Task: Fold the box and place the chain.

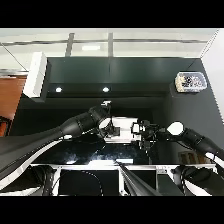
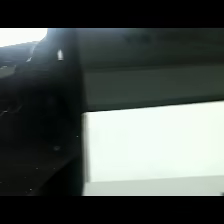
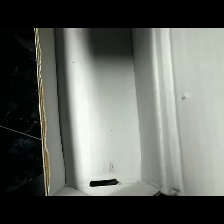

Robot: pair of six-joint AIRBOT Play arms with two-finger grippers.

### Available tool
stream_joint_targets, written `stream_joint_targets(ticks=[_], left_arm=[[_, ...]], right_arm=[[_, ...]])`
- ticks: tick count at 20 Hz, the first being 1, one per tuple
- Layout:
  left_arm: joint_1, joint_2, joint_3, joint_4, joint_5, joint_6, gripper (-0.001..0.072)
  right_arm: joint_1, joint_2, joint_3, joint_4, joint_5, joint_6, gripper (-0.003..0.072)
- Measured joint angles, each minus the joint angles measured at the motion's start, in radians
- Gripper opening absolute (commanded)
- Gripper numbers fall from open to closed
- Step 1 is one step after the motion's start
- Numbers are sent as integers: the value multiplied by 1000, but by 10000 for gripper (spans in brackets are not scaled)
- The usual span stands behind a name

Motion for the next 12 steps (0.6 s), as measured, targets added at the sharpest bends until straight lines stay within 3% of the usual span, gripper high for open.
stream_joint_targets(ticks=[1, 4, 5, 6, 7, 10, 11, 12], left_arm=[[0, 0, 0, 4, -2, -11, 40], [0, -1, 2, 5, 2, -25, 61], [0, -1, 2, 4, 3, -26, 160], [-1, -2, 3, 2, 8, -23, 312], [-1, -2, 3, -6, 19, -24, 388], [-1, -2, 3, -11, 5, -28, 387], [-1, -2, 3, -10, 8, -30, 343], [-1, -2, 3, -8, 6, -31, 252]], right_arm=[[0, 0, 0, 0, 0, 0, 430], [0, 0, 0, 0, 0, 0, 430], [0, 0, 0, 0, 0, 0, 430], [0, 0, 0, -2, 0, -1, 430], [0, 0, 0, -2, 0, -3, 430], [0, 0, 0, -2, -1, -3, 430], [0, 0, 0, -2, -1, -2, 430], [0, 0, 0, -2, -1, -2, 430]])
